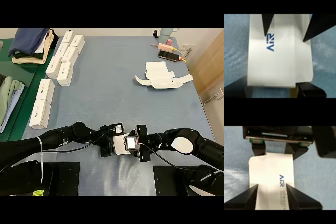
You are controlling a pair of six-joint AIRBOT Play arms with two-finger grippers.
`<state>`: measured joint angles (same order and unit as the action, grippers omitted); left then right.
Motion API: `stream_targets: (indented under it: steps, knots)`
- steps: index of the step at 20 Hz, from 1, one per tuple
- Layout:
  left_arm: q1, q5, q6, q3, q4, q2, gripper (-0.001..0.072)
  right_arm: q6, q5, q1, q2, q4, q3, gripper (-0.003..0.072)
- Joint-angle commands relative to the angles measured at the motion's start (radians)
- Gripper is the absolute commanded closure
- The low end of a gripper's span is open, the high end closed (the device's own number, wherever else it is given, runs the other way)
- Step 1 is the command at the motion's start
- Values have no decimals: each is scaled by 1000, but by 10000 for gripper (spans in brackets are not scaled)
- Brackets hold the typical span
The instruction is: Fold the box.
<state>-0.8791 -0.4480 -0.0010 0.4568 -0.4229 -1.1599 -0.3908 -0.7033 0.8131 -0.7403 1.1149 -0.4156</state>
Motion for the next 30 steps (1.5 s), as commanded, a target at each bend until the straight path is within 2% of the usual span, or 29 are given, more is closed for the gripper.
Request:
stream_targets:
  steps: [1,6,16,30]
  knots:
    - [0,0,3,1,-4,0,285,11,5,-1,28,6,-2,142]
    - [0,0,3,1,-4,0,286,11,-21,0,44,2,5,142]
    - [0,0,3,1,-4,0,285,18,32,-1,45,82,22,143]
    - [0,0,3,1,-4,0,285,19,109,-1,148,127,20,143]
